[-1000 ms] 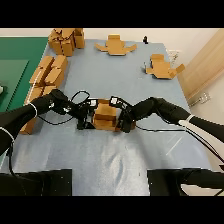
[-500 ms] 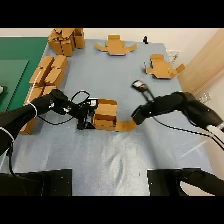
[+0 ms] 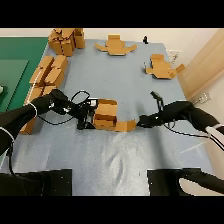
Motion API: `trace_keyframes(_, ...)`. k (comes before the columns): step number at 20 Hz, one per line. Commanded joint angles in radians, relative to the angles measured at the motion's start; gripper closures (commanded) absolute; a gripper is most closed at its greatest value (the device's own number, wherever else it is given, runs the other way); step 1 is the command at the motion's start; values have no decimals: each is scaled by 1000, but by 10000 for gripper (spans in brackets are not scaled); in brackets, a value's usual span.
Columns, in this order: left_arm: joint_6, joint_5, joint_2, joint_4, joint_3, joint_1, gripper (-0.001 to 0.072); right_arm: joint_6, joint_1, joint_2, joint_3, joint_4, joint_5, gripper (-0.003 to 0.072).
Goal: Fold the box.
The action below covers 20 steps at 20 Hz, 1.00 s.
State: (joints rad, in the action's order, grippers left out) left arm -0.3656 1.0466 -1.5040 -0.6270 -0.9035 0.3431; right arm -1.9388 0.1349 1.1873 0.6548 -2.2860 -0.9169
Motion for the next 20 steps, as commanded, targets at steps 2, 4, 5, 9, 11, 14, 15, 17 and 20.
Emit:
trace_keyframes(2, 0, 0, 0, 0, -1, 0, 600, -38, 98, 164, 48, -152, 39, 682)
trace_keyframes(4, 0, 0, 0, 0, -1, 0, 600, -41, 150, 191, 103, -177, 23, 682)
trace_keyframes(5, 0, 1, 0, 0, -1, 0, 600, -45, 167, 190, 125, -188, 14, 682)
trace_keyframes(9, 0, 2, 0, 1, -1, 0, 600, -121, 172, 188, 206, -309, -122, 680)
trace_keyframes(11, 0, 4, 0, 2, -1, 0, 600, -128, 173, 188, 219, -342, -154, 656)
trace_keyframes(14, 0, 4, 0, 3, -1, 0, 600, -119, 173, 189, 219, -355, -173, 433)
trace_keyframes(15, 0, 5, 0, 3, -1, 0, 600, -114, 173, 189, 219, -354, -172, 426)
trace_keyframes(17, 0, 13, 0, 3, -1, 0, 600, -83, 173, 189, 219, -345, -156, 340)
trace_keyframes(20, 0, 19, 0, 3, -1, 0, 600, -47, 179, 189, 219, -311, -138, 316)
